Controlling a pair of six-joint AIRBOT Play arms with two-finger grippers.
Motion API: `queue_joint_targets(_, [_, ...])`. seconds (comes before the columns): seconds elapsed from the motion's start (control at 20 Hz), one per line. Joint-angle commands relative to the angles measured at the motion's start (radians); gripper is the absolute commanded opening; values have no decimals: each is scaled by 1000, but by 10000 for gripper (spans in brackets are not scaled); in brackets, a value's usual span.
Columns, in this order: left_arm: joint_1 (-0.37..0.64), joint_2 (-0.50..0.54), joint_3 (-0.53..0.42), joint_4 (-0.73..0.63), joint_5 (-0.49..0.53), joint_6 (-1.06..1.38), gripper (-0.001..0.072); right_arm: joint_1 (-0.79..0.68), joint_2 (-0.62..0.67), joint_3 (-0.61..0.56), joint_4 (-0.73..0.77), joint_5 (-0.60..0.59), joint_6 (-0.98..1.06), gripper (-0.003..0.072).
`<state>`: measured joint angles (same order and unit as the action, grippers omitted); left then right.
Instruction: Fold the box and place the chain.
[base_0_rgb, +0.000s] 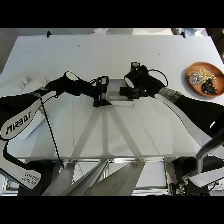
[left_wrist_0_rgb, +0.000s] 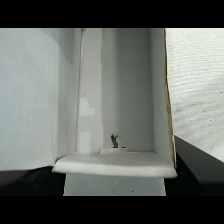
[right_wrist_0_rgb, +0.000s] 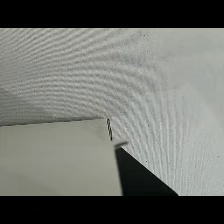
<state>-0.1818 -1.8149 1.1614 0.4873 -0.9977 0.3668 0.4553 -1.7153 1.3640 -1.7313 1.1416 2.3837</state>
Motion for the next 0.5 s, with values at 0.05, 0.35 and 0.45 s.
queue_joint_targets(0.05, [-1,0,0,0,-1,-1,500,1,-1,2,-6,18,-3,34])
queue_joint_targets(0.35, [-1,0,0,0,-1,-1,500,0,37,2,-18,59,-40,467])
queue_joint_targets(0.45, [-1,0,0,0,-1,-1,500,-1,58,2,-23,94,-66,467])
